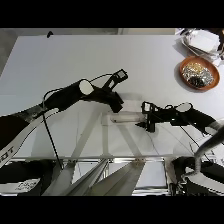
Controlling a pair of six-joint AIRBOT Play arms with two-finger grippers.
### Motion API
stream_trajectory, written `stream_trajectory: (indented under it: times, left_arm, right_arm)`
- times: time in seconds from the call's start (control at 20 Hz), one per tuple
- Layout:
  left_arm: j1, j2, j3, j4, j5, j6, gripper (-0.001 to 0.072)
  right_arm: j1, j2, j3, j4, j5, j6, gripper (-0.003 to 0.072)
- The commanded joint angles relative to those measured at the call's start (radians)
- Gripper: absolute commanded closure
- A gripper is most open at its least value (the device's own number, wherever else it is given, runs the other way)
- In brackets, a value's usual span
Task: Fold the box and place the chain.
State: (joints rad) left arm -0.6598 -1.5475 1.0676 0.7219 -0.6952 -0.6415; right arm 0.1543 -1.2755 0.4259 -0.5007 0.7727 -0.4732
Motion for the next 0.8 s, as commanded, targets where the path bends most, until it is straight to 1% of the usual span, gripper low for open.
stream_trajectory:
  times: [0.0, 0.2, 0.3, 0.4, 0.45, 0.6, 0.7, 0.75]
  left_arm:
    - [-0.001, -0.068, -0.002, 0.005, 0.005, -0.048, 0.0711]
    - [0.0, -0.057, -0.002, 0.016, 0.002, -0.046, 0.071]
    - [0.0, -0.021, -0.002, 0.069, 0.0, -0.048, 0.071]
    - [0.0, 0.034, -0.002, 0.174, -0.01, -0.087, 0.0711]
    - [0.0, 0.064, -0.002, 0.251, -0.025, -0.13, 0.0711]
    - [0.0, 0.145, -0.002, 0.467, -0.117, -0.262, 0.0711]
    - [0.0, 0.182, -0.01, 0.513, -0.172, -0.281, 0.0712]
    - [0.0, 0.193, -0.023, 0.514, -0.176, -0.274, 0.0712]
  right_arm:
    - [0.0, 0.0, 0.0, 0.001, 0.001, 0.001, 0.0275]
    - [0.0, 0.0, 0.0, 0.001, 0.001, 0.0, 0.0275]
    - [0.0, 0.0, 0.0, 0.001, 0.001, 0.001, 0.0275]
    - [0.0, 0.0, 0.0, 0.001, 0.001, 0.001, 0.0275]
    - [0.0, 0.0, 0.0, 0.001, 0.001, 0.001, 0.0275]
    - [0.0, 0.0, 0.0, 0.001, 0.001, 0.001, 0.0275]
    - [0.0, 0.0, 0.0, 0.001, 0.001, 0.001, 0.0275]
    - [0.0, 0.0, 0.0, 0.001, 0.001, 0.001, 0.0275]
